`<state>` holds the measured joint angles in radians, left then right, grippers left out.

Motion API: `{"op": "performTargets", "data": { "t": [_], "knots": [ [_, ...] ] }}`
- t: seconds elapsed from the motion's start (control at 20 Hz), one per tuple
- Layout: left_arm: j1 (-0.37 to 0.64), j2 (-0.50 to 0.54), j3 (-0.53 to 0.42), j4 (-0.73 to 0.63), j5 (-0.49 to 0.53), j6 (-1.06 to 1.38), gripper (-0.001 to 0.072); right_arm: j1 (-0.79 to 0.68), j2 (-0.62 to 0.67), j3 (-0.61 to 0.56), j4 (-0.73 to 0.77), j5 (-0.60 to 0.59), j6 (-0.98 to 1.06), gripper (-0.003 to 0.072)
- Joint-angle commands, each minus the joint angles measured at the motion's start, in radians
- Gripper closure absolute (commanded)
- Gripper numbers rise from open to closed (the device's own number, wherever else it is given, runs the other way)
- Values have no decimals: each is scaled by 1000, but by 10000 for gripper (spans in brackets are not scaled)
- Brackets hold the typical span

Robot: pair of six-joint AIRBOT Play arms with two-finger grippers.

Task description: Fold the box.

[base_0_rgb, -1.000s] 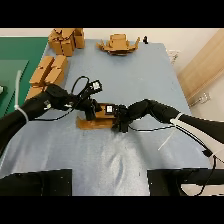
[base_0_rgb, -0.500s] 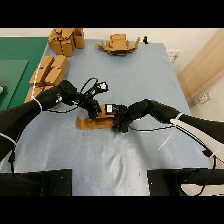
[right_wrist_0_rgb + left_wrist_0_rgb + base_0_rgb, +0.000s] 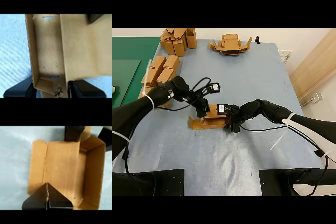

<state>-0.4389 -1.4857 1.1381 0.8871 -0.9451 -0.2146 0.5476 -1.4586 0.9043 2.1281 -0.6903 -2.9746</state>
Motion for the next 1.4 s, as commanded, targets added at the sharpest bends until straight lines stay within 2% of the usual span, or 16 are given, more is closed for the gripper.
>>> {"op": "performTargets", "data": {
  "t": [0.0,0.15,0.3,0.4,0.45,0.6,0.65,0.7,0.75,1.0,1.05,1.1,1.35],
  "knots": [
    [44,85,60,4,68,-37,699,1,0,0,1,-10,1,388],
    [163,238,28,-66,90,-86,701,1,-1,0,0,-10,1,388],
    [277,399,-130,-69,99,-1,700,1,0,0,1,-10,1,388],
    [306,446,-239,-3,23,60,697,1,0,0,0,-8,0,388],
    [302,449,-277,25,-17,63,693,1,0,0,0,-8,1,386],
    [248,445,-344,37,-48,67,686,2,0,0,1,-11,1,376],
    [223,439,-347,43,-53,67,470,2,0,0,0,-10,1,374],
    [203,433,-347,55,-49,64,342,2,0,0,1,-9,1,311],
    [186,430,-347,64,-44,66,359,3,0,0,1,-9,1,225],
    [101,382,-347,64,-31,65,358,2,0,0,1,-10,1,218],
    [78,362,-347,64,-24,65,358,2,0,0,9,-10,2,169],
    [57,341,-347,64,-13,65,358,2,0,0,16,-10,1,151],
    [23,286,-346,82,87,65,358,2,0,0,20,-16,1,151]
  ]
}}
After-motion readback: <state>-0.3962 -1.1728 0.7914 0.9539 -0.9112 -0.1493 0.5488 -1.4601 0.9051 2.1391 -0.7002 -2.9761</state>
